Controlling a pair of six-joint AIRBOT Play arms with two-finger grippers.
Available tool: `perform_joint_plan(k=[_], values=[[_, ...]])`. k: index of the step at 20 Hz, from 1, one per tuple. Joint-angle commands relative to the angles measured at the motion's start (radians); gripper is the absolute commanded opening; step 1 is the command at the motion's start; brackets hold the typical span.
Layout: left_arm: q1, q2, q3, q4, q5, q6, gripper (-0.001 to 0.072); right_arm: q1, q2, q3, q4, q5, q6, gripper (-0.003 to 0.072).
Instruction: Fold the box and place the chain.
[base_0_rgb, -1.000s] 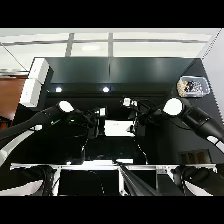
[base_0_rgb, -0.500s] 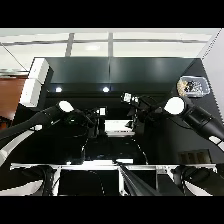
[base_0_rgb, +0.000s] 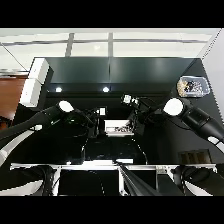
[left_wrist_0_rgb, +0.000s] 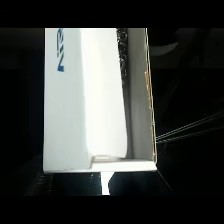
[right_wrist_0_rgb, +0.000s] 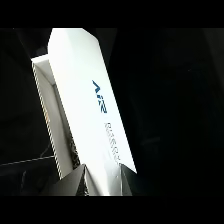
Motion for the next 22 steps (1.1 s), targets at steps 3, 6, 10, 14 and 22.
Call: perform_joint_plan(k=[3, 6, 10, 14, 22], values=[[0.000, 0.000, 0.000, 0.001, -0.002, 0.000, 0.0344, 0.001, -0.002, -0.003, 0.002, 0.016, 0.000, 0.0255], [0.000, 0.000, 0.000, 0.001, -0.002, 0.000, 0.0343, 0.001, -0.002, -0.003, 0.002, 0.043, 0.000, 0.0255], [0.000, 0.000, 0.000, 0.001, -0.002, 0.000, 0.0343, 0.001, -0.002, -0.003, 0.001, 0.054, 0.000, 0.0255], [0.000, 0.000, 0.000, 0.001, -0.002, 0.000, 0.0343, 0.000, -0.002, -0.003, 0.000, 0.079, 0.000, 0.0255], [0.000, 0.000, 0.000, 0.001, -0.002, 0.000, 0.0343, 0.000, -0.002, -0.003, -0.002, 0.083, 0.000, 0.0255]])
